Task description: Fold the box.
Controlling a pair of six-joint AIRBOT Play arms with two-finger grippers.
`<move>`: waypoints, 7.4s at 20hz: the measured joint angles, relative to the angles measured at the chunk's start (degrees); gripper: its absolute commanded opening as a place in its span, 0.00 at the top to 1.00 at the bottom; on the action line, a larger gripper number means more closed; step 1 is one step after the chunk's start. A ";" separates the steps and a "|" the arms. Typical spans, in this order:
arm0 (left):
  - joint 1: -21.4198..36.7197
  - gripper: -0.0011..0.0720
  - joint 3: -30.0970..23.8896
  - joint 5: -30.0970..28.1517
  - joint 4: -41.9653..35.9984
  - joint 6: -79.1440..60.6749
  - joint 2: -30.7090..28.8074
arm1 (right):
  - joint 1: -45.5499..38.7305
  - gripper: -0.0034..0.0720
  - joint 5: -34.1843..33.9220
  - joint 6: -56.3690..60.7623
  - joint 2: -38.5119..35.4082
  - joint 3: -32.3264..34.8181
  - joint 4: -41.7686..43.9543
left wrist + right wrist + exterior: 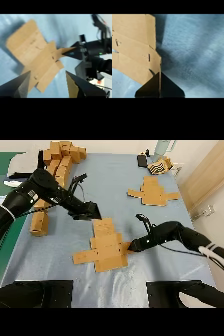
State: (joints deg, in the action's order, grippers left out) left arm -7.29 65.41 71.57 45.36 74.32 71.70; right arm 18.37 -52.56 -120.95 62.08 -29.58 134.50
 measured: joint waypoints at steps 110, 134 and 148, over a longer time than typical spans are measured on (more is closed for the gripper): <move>-18.03 0.96 -20.65 -24.24 -22.93 -76.43 4.81 | -8.61 0.84 5.64 27.91 -4.87 -15.39 -20.33; -17.99 0.96 -20.24 -24.44 -20.63 -76.00 5.73 | -8.61 0.84 5.75 27.89 -4.87 -15.39 -20.76; -18.03 0.96 -20.06 -23.17 -20.90 -75.80 5.73 | -7.67 0.95 -11.65 42.10 -12.50 -15.32 -29.79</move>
State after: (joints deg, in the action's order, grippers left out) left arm -25.32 45.34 48.40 24.47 -1.48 77.43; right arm 10.70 -64.20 -78.85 49.58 -44.91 104.71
